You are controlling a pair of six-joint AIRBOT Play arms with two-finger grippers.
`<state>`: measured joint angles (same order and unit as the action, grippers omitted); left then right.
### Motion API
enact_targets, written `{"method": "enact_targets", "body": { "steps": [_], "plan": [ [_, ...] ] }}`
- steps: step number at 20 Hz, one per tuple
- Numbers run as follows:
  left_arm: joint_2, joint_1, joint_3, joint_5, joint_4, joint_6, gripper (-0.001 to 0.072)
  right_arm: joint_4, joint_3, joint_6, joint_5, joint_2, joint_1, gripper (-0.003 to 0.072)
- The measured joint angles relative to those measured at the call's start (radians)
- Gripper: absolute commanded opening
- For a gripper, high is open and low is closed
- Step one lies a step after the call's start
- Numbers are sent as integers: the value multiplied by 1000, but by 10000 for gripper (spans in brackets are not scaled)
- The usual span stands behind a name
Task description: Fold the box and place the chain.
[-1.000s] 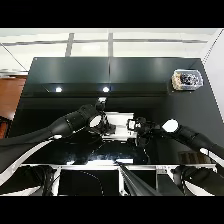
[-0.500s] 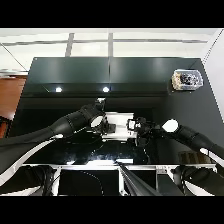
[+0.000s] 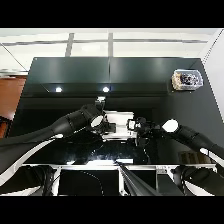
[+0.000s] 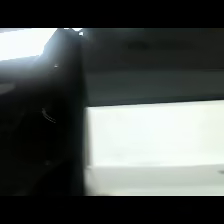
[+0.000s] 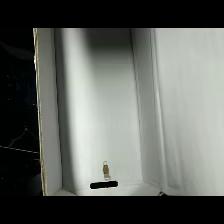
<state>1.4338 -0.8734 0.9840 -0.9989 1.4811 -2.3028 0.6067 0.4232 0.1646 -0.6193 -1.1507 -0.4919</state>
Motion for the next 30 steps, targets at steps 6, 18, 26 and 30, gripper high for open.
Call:
{"method": "enact_targets", "body": {
  "steps": [6, 18, 26, 30],
  "plan": [
    [5, 0, 15, -5, 3, -1, 385, 0, 0, 0, 0, 0, 0, 417],
    [28, 0, 24, -10, -5, 2, 26, -1, 0, -11, 8, 1, 0, 710],
    [28, -6, 52, -80, 59, 0, 26, 34, 11, -66, -42, 79, 12, 708],
    [31, -16, 68, -89, 85, -7, 26, 77, 18, -79, -67, 142, 21, 707]
  ]
}}
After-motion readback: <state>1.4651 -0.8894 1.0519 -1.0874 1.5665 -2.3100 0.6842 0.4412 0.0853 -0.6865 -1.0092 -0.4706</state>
